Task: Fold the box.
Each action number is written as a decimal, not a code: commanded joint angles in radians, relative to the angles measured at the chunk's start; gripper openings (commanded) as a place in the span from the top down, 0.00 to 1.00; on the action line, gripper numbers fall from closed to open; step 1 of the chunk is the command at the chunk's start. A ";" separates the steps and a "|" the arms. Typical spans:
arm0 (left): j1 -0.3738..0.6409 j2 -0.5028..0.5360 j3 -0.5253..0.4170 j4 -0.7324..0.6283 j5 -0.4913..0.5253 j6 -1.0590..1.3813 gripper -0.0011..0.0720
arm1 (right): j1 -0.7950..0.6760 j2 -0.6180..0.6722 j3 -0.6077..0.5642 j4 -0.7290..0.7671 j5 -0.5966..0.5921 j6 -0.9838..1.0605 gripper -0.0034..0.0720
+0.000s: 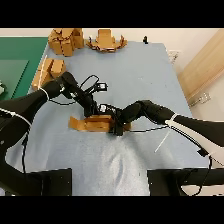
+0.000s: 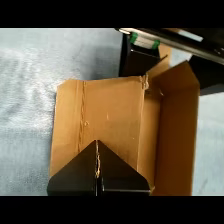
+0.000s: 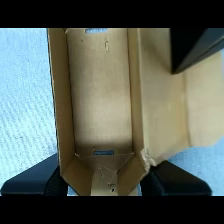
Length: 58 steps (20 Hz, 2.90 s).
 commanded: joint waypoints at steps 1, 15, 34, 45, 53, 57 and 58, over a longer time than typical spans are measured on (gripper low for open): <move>0.010 -0.021 0.088 0.044 -0.073 -0.040 0.97 | 0.000 0.000 0.000 0.001 0.000 0.003 0.95; 0.302 0.700 -0.509 0.059 0.113 0.255 0.96 | 0.000 0.000 0.000 0.020 -0.009 0.026 0.95; 0.031 0.496 -0.598 0.055 0.432 0.343 0.27 | 0.001 0.000 0.000 0.034 -0.026 0.025 0.95; -0.001 0.483 -0.594 -0.026 0.462 0.362 0.76 | 0.001 0.000 0.000 0.035 -0.026 0.025 0.95; -0.048 0.466 -0.594 -0.072 0.466 0.364 0.76 | 0.001 0.000 0.000 0.035 -0.026 0.025 0.95; -0.048 0.463 -0.594 -0.077 0.506 0.369 0.76 | 0.001 0.000 0.000 0.035 -0.026 0.026 0.95; -0.048 0.460 -0.594 -0.077 0.505 0.369 0.71 | 0.001 0.000 0.000 0.035 -0.026 0.025 0.95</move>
